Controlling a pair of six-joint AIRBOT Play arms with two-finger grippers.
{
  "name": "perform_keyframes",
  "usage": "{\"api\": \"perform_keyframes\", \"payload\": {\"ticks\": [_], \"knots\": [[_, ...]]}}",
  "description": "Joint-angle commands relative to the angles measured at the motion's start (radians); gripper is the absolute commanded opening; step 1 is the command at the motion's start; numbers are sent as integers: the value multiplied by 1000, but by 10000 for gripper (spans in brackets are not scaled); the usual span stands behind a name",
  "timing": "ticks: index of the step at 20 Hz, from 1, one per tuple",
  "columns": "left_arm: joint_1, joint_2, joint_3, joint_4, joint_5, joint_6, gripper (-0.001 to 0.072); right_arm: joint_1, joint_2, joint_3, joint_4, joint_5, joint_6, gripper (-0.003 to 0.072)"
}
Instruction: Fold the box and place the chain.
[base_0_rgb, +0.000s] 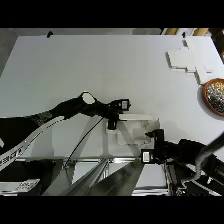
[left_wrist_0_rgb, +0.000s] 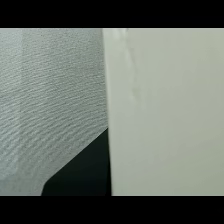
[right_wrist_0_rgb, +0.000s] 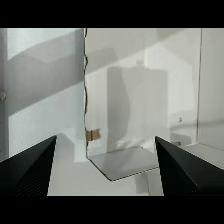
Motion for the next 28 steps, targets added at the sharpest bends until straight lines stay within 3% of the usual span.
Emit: {"api": "perform_keyframes", "payload": {"ticks": [1, 12, 19, 22, 25, 28], "knots": [[1, 0, 0, 0, 0, 0, 10, 11, -25, -3, -66, -29, 4, 696], [1, 0, 0, 0, 0, 0, 10, 11, -31, -3, -193, -85, 118, 684], [1, 0, 0, 0, 0, 0, 10, 0, -31, 3, -200, -104, 161, 683], [1, 0, 0, 0, 0, 0, 10, -115, -31, 58, -142, -75, 94, 684], [1, 0, 0, 0, 0, 0, 10, -259, -31, 111, 18, -74, -53, 689], [1, 0, 0, 0, 0, 0, 10, -297, -31, 116, 122, -63, -144, 689]]}}
